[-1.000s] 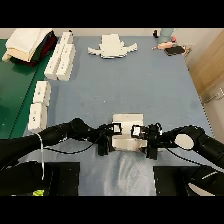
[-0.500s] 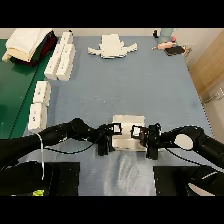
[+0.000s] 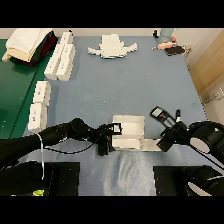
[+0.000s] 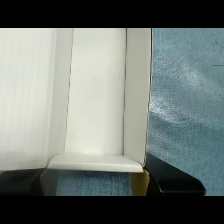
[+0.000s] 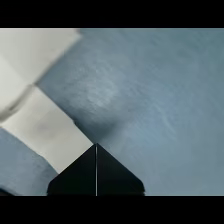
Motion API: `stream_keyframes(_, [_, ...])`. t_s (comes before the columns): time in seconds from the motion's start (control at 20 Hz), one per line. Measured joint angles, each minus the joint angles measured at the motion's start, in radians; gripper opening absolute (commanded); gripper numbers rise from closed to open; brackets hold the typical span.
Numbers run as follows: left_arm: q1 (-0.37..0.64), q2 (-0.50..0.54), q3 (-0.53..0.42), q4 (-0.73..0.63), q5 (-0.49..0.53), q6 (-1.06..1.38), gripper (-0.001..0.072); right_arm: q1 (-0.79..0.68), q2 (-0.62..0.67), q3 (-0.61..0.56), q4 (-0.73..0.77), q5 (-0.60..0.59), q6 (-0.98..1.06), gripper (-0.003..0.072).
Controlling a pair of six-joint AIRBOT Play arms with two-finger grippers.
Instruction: Fold the box.
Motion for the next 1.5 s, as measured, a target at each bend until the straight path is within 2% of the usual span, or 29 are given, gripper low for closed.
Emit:
stream_keyframes(0.2, [0.000, 0.000, 0.000, 0.000, 0.000, 0.000, 0.0522, -0.141, 0.014, -0.005, -0.078, 0.117, 0.348, 0.0003])
stream_keyframes(0.35, [0.000, 0.000, 0.000, 0.000, 0.000, 0.000, 0.0522, -0.249, -0.038, -0.030, -0.006, 0.123, 0.439, 0.0002])
stream_keyframes(0.65, [0.000, 0.000, 0.000, 0.000, 0.000, 0.000, 0.0522, -0.351, -0.184, -0.066, 0.298, 0.039, 0.325, 0.0001])
stream_keyframes(0.75, [0.000, 0.000, 0.000, 0.000, 0.000, 0.000, 0.0522, -0.358, -0.197, -0.070, 0.430, 0.024, 0.264, 0.0002])
stream_keyframes(0.9, [0.000, 0.000, 0.000, 0.000, 0.000, 0.000, 0.0522, -0.365, -0.170, -0.072, 0.548, 0.016, 0.202, 0.0004])
stream_keyframes(1.0, [0.000, 0.000, 0.000, 0.000, 0.000, 0.000, 0.0522, -0.366, -0.136, -0.073, 0.605, 0.018, 0.173, 0.0114])
stream_keyframes(1.05, [0.000, 0.000, 0.000, 0.000, 0.000, 0.000, 0.0522, -0.367, -0.119, -0.073, 0.630, 0.016, 0.159, 0.0217])
stream_keyframes(1.15, [0.000, 0.000, 0.000, 0.000, 0.000, 0.000, 0.0522, -0.367, -0.097, -0.072, 0.669, 0.017, 0.138, 0.0303])
stream_keyframes(1.5, [0.000, 0.000, 0.000, 0.000, 0.000, 0.000, 0.0522, -0.364, -0.074, -0.050, 0.735, 0.010, 0.084, 0.0304])
